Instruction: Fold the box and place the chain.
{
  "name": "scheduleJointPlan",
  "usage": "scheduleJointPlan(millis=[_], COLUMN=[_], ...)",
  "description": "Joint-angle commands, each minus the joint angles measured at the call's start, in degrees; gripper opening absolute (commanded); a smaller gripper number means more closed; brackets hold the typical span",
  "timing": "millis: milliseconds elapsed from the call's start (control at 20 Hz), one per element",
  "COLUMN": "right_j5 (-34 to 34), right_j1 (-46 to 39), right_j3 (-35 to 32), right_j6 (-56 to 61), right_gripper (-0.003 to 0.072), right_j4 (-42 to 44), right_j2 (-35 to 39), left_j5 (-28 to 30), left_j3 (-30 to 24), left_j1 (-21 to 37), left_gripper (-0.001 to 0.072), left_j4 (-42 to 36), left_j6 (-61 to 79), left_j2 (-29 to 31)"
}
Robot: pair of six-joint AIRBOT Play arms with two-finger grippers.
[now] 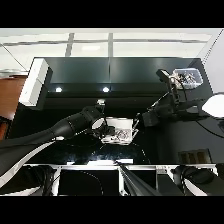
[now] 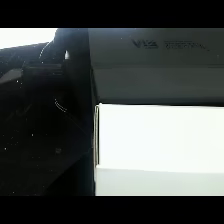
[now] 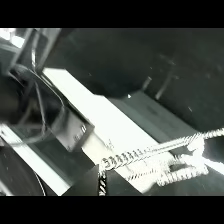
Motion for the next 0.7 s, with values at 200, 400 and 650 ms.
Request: scheduleJointPlan(millis=[200, 400, 650], right_j5=[-0.04, -8.68, -8.55], right_j1=[4.24, 7.89, 7.96], right_j3=[-5.25, -6.67, -6.67], right_j6=[-0.02, -0.02, -0.02], right_gripper=[0.0037, 0.0037, 0.0038], right_j4=[6.45, 9.11, 8.90], right_j2=[0.79, -2.16, -3.37], left_j5=[-0.07, -0.09, -0.07], left_j3=[-0.04, -0.04, -0.04], left_j1=[0.00, 0.00, 0.00], left_gripper=[0.0032, 0.0032, 0.0031], left_j4=[0.02, 0.02, 0.02], left_j6=[0.02, 0.02, 0.02], left_j2=[-0.02, -0.02, -0.02])
